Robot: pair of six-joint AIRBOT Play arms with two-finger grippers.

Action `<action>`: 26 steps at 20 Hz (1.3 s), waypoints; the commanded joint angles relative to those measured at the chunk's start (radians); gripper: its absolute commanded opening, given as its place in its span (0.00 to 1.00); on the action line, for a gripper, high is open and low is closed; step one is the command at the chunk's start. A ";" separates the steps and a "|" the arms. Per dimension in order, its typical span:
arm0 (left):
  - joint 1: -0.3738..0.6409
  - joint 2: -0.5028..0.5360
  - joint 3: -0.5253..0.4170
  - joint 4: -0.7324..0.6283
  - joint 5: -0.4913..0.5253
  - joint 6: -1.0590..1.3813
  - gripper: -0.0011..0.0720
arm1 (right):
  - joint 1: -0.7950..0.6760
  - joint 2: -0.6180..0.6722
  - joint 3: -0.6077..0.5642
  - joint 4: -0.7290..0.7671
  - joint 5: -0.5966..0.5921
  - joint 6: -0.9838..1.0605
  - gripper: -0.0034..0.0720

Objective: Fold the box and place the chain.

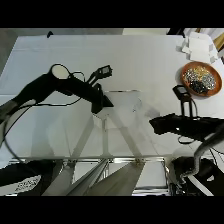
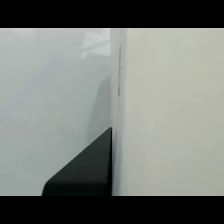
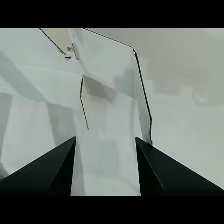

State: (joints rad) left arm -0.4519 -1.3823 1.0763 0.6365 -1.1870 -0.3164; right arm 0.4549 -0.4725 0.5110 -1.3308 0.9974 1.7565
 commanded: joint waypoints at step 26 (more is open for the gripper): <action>-0.158 -0.162 -0.120 -0.098 0.219 0.246 0.03 | 0.001 0.231 0.016 -0.035 0.161 -0.003 0.59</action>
